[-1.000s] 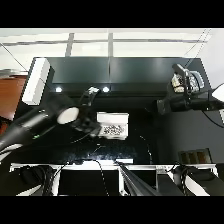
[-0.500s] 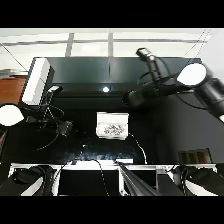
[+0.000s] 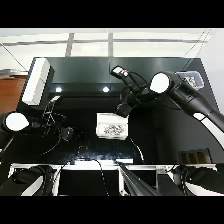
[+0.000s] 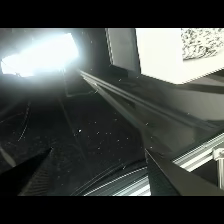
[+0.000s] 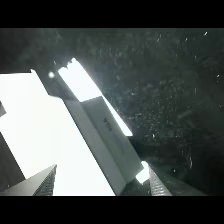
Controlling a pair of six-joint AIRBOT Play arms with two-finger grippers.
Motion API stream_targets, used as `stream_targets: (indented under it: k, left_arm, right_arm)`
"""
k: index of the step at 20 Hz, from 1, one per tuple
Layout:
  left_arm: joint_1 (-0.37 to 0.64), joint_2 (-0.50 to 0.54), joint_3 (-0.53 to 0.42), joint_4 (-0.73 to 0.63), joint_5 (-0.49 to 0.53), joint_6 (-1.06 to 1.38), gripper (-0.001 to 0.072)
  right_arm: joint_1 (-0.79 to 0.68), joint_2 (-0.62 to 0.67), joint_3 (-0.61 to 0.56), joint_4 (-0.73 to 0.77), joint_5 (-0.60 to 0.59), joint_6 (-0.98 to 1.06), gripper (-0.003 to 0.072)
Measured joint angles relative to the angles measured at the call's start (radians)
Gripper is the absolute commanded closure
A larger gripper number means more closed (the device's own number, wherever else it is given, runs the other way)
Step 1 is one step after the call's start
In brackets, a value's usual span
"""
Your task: Fold the box and place the chain.
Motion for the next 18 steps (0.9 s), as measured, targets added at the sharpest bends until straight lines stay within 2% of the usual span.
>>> stream_targets:
  k: [6, 13, 18]
  left_arm:
    - [0.002, -0.045, -0.008, -0.022, 0.015, 0.013, 0.0014]
    - [0.002, -0.074, -0.009, -0.035, 0.029, 0.017, 0.0014]
    - [0.002, -0.077, -0.009, -0.039, 0.034, 0.017, 0.0015]
  right_arm:
    - [0.011, -0.014, 0.001, 0.003, 0.039, -0.078, -0.0025]
    - [0.032, -0.016, 0.001, 0.025, 0.212, -0.137, -0.0024]
    - [0.074, -0.018, 0.000, 0.005, 0.199, -0.173, -0.0024]
